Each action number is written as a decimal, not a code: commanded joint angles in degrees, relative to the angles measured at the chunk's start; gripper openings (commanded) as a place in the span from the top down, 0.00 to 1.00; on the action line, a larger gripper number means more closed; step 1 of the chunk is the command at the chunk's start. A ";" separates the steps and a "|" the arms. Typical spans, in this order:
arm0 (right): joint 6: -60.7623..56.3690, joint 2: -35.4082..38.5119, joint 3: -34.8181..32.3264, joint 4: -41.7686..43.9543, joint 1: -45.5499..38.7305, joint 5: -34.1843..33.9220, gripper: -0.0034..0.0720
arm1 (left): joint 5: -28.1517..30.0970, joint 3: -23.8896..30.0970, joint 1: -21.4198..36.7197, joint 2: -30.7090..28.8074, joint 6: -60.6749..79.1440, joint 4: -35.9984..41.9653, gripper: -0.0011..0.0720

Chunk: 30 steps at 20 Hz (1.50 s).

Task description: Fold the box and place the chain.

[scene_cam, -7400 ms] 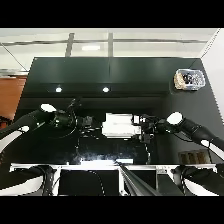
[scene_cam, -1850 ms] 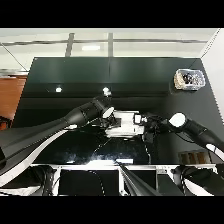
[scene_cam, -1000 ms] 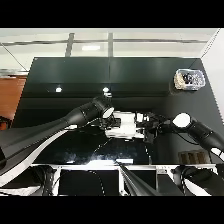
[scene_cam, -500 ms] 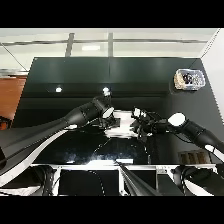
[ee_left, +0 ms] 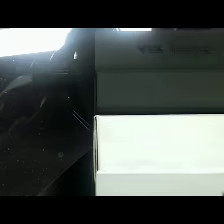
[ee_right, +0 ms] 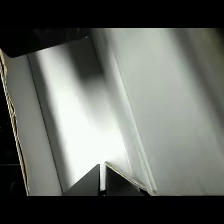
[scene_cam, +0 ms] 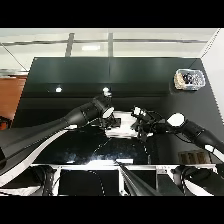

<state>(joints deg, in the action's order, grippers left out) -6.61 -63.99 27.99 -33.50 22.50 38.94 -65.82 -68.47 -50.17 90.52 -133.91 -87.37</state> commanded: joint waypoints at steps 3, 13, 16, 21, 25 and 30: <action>-38.38 8.02 7.96 -27.12 -8.74 18.97 0.95 | -0.07 -0.02 0.02 0.02 -0.07 -0.17 0.95; -60.83 1.42 -6.91 -7.96 -34.86 19.80 0.94 | -0.04 -0.02 0.04 0.02 -0.07 -0.20 0.95; -53.31 -6.51 -6.82 1.16 -28.89 22.40 0.94 | -0.20 -0.02 0.04 0.02 -0.07 -0.17 0.95; -45.00 -10.82 -1.86 7.74 -23.39 25.62 0.94 | -0.52 -0.02 0.02 0.02 -0.07 -0.17 0.95; -45.62 -10.80 4.59 3.52 -23.80 33.40 0.94 | -0.55 -0.02 0.02 0.02 -0.07 -0.17 0.95; -45.70 -10.80 6.78 3.56 -23.78 38.05 0.41 | -0.50 -0.02 0.02 0.02 -0.07 -0.15 0.95</action>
<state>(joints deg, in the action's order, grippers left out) -52.51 -74.65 33.21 -29.98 -1.37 73.45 -66.46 -68.47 -50.19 90.52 -133.97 -87.55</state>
